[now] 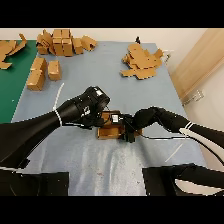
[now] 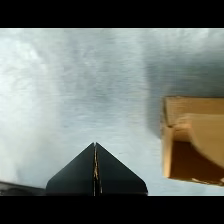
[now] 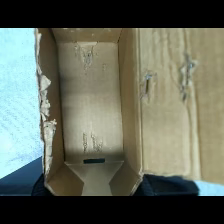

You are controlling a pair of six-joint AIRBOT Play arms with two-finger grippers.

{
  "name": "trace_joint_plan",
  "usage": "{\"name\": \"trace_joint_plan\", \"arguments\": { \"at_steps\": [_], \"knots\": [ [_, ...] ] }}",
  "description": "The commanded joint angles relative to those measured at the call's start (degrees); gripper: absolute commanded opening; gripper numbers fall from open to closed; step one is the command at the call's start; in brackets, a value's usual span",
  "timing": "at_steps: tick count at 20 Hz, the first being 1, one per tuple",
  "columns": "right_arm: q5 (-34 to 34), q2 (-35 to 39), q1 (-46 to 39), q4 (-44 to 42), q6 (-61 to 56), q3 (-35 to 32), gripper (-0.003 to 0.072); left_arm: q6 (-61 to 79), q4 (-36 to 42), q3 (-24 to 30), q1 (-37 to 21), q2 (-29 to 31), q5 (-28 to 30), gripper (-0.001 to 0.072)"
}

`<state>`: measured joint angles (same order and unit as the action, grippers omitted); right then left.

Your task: Fold the box.

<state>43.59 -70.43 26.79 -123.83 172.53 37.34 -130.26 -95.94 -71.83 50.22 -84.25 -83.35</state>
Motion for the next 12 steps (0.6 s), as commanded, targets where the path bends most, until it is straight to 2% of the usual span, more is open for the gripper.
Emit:
{"name": "trace_joint_plan", "arguments": {
  "at_steps": [1,3,4,6,8,9,10,11,12],
  "knots": [
    [-0.02,0.04,0.0,0.0,0.0,0.07,0.0556,1.99,-1.88,2.29,-1.9,0.87,-3.91,0.0011],
    [-0.02,0.04,0.02,0.0,0.0,0.07,0.0556,3.19,-2.08,6.14,-3.28,3.98,-2.54,0.0011],
    [0.0,0.04,0.0,0.0,0.0,0.07,0.0556,3.96,-2.93,8.87,-3.98,6.73,-0.09,0.0011],
    [0.0,0.04,0.0,0.0,0.0,0.07,0.0556,8.79,-2.99,15.32,-6.51,13.49,7.82,0.001],
    [-0.02,0.04,0.02,0.0,0.0,0.07,0.0556,16.63,-1.95,21.86,-12.35,19.69,18.27,0.001],
    [-0.02,0.04,0.0,0.0,0.0,0.07,0.0556,24.94,1.44,24.63,-16.65,21.57,25.35,0.001],
    [-0.02,0.04,0.0,0.0,0.0,0.07,0.0556,38.21,8.68,26.86,-21.51,22.34,32.72,0.001],
    [-0.04,0.04,0.02,0.0,0.0,0.07,0.0556,54.45,19.74,28.24,-27.17,21.84,38.91,0.001],
    [-0.04,0.04,0.0,0.0,0.0,0.07,0.0556,70.84,31.45,28.37,-32.22,20.04,42.36,0.001]
  ]
}}
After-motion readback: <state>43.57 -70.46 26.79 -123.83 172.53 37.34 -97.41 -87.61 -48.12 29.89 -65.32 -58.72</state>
